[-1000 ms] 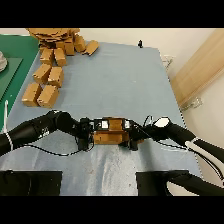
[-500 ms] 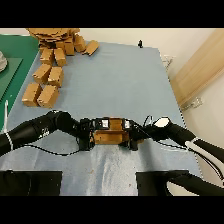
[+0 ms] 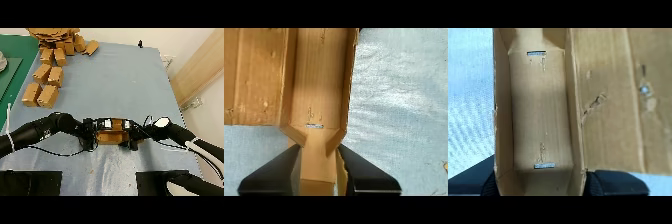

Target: Fold the box.

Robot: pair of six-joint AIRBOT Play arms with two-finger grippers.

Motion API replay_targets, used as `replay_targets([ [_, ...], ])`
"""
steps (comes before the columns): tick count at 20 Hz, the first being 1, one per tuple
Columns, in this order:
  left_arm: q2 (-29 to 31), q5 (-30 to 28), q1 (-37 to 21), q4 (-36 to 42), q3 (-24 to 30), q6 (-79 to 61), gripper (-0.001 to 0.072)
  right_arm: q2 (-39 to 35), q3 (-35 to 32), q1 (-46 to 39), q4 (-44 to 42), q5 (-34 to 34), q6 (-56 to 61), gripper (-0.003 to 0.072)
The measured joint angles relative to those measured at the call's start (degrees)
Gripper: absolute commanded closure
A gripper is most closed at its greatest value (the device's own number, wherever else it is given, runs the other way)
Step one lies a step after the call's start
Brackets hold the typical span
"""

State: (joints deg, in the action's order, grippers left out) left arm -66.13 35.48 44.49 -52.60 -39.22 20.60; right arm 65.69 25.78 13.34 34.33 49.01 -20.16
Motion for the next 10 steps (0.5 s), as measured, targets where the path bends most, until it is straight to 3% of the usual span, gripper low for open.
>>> replay_targets([
  [6, -1.75, -2.8, 0.68, -0.09, -0.17, -0.13, 0.0427, 0.0, 0.0, -0.02, 0.0, -0.02, 0.0, 0.0144],
  [7, -1.86, -3.19, 0.76, -0.17, -0.42, -0.22, 0.0551, -0.02, 0.0, -0.02, 0.02, -0.04, 0.0, 0.0144],
  [8, -1.97, -3.41, 0.83, -0.17, -0.57, -0.26, 0.0605, -0.02, 0.0, -0.02, 0.02, 0.0, -0.02, 0.0144],
  [10, -2.05, -3.74, 0.96, -0.26, -0.87, -0.44, 0.0605, -0.02, 0.0, -0.02, 0.02, 0.0, 0.0, 0.0144],
])
